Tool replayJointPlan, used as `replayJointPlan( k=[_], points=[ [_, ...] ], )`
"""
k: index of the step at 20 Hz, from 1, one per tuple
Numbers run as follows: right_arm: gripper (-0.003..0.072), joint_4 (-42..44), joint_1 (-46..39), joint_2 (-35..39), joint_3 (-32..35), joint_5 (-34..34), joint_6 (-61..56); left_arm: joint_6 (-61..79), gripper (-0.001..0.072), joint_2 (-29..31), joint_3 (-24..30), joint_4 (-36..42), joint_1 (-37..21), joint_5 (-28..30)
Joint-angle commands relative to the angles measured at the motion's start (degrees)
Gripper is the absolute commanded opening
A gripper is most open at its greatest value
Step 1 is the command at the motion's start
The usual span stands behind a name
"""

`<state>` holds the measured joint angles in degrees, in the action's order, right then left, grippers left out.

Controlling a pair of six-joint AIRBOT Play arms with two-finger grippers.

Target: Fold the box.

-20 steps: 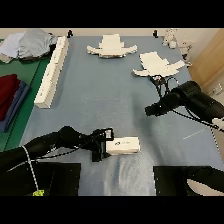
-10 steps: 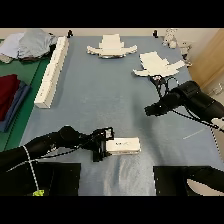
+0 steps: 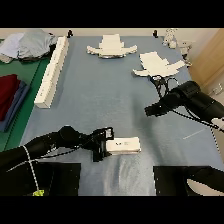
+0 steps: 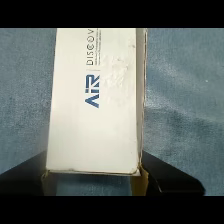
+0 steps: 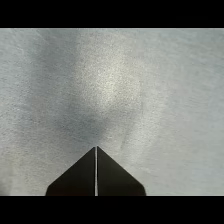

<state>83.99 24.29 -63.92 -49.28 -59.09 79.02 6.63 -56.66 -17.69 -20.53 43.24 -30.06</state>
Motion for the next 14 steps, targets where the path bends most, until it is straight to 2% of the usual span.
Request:
replayJointPlan(
  k=[1,3,5,6,9,12,14],
  points=[
    [0.0021,0.0,0.0,0.0,0.0,0.0,0.0,-0.2,0.0319,0.2,-0.2,-0.1,-0.1,0.1],
    [0.0021,0.0,0.0,0.0,0.0,0.0,0.0,-4.9,0.0319,1.2,-0.5,-1.6,-0.6,0.7],
    [0.0021,0.0,0.0,0.0,0.0,-0.3,0.0,-15.3,0.0319,4.0,-1.0,-6.9,-3.4,1.0],
    [0.0021,0.0,0.0,0.0,0.0,-0.5,0.0,-21.6,0.0319,5.9,-1.2,-10.9,-5.5,1.0],
    [0.0021,0.0,0.0,0.0,0.0,-0.5,0.0,-50.8,0.0319,14.1,-2.0,-32.1,-15.3,-2.0],
    [0.0021,0.0,0.0,0.0,0.0,-0.5,0.0,-73.6,0.0319,23.4,-3.0,-51.4,-28.3,-13.1],
    [0.0021,0.0,0.0,0.0,0.0,-0.5,0.0,-78.1,0.0319,29.8,-3.2,-55.4,-37.2,-22.7]
  ],
)
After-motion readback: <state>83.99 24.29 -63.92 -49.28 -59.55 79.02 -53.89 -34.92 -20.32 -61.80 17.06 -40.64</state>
